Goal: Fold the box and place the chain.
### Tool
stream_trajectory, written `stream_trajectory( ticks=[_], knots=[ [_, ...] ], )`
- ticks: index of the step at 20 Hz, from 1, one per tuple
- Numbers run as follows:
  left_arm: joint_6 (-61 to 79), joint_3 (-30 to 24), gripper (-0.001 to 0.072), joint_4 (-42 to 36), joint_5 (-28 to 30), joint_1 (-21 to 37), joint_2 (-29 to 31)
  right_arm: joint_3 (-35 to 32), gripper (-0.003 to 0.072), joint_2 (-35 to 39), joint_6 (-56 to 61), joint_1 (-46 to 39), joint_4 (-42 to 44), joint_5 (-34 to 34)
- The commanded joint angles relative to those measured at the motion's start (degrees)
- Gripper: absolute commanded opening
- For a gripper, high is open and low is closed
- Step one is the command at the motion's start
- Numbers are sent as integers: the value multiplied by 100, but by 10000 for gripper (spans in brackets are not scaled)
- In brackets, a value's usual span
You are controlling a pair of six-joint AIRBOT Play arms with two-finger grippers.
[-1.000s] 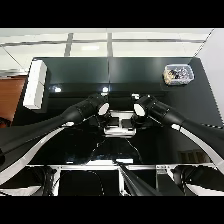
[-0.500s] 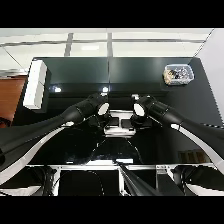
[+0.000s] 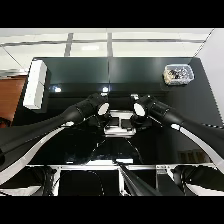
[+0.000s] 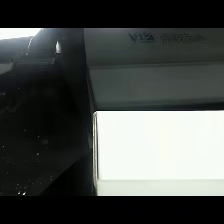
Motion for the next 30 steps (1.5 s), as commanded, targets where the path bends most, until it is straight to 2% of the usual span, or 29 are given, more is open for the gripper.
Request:
stream_trajectory(
  ticks=[1,5,7,8,9,11,13,14,15,17,19,20,23,26,28,30],
  knots=[
    [-22,4,29,-9,-13,4,0,42,394,269,-310,4,24,155],
    [-22,4,30,-9,-13,4,0,264,385,1353,-909,-35,-103,872],
    [-22,4,29,-9,-11,4,0,350,385,2044,-953,-225,-660,1034],
    [-22,4,30,-9,-11,4,0,350,385,2332,-953,-358,-1202,990],
    [-22,4,30,-9,-13,4,0,348,385,2540,-946,-496,-2090,938],
    [-22,4,30,-11,-13,4,0,308,385,2599,-929,-859,-3694,669],
    [-22,4,30,-11,-13,4,0,138,389,2461,-905,-1622,-3947,-280],
    [-22,4,30,-7,-13,4,0,98,579,2295,-723,-2072,-3805,-634],
    [-22,4,30,-7,-22,4,0,98,720,2028,-643,-2557,-3499,-944],
    [-22,4,30,-9,-33,4,0,195,720,1403,-664,-3346,-2743,-1705],
    [-22,4,30,-7,-37,4,0,866,720,549,-669,-3919,-2328,-1926],
    [-22,4,30,-9,-35,4,0,1451,720,20,-667,-4140,-2188,-1751],
    [-22,4,30,-4,-33,4,0,3598,720,-1615,-658,-4579,-1631,-619],
    [-22,4,30,-11,-39,4,0,5508,720,-3016,-120,-4760,-1484,428],
    [-22,4,30,-26,-61,4,0,6269,720,-3604,44,-4782,-1475,544],
    [-22,4,30,-26,-55,4,0,6343,720,-3825,450,-4830,-1491,396]
  ],
)
